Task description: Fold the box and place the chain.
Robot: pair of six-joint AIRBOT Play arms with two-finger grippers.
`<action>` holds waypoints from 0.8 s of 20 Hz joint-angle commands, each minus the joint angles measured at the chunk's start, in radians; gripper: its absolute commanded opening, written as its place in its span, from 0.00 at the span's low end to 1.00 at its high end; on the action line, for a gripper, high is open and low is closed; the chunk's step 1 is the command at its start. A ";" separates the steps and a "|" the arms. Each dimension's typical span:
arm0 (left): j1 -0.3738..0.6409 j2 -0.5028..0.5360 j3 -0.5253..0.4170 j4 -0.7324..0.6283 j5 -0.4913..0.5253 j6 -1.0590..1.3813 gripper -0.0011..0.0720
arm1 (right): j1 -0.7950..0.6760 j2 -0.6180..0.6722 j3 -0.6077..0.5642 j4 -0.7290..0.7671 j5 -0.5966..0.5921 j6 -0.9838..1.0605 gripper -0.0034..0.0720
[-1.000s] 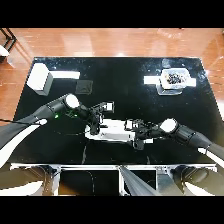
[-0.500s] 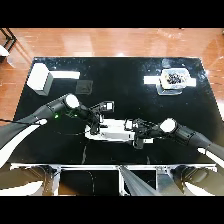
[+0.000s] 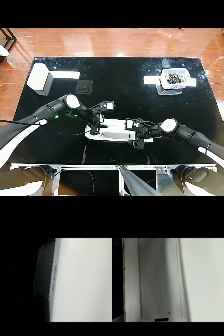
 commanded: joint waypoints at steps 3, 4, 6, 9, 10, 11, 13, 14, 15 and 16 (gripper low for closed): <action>0.000 0.000 0.000 0.011 0.012 -0.004 0.05 | -0.016 0.000 -0.001 -0.018 0.023 0.003 0.97; 0.000 0.000 0.000 0.011 0.012 -0.004 0.05 | -0.016 0.000 -0.001 -0.017 0.022 0.003 0.97; 0.000 0.000 0.000 0.011 0.012 -0.004 0.05 | -0.016 -0.001 -0.001 -0.016 0.016 0.003 0.97; 0.000 0.000 0.000 0.010 0.012 -0.004 0.05 | -0.016 0.000 -0.001 -0.016 0.014 0.003 0.97; 0.000 0.000 0.000 0.010 0.012 -0.004 0.05 | -0.016 -0.001 -0.001 -0.016 0.011 0.003 0.97; 0.000 0.000 0.000 0.010 0.012 -0.004 0.05 | -0.016 -0.001 -0.001 -0.015 0.008 0.003 0.97; 0.000 0.000 0.000 0.010 0.012 -0.003 0.05 | -0.016 -0.001 -0.001 -0.014 0.006 0.003 0.97; 0.000 0.000 0.000 0.010 0.012 -0.003 0.05 | -0.016 -0.001 -0.001 -0.014 0.006 0.003 0.97; 0.000 0.000 0.000 0.010 0.011 -0.003 0.05 | -0.016 -0.001 -0.001 -0.014 0.006 0.003 0.97; 0.000 0.000 0.000 0.010 0.011 -0.003 0.05 | -0.016 -0.001 -0.001 -0.014 0.006 0.003 0.96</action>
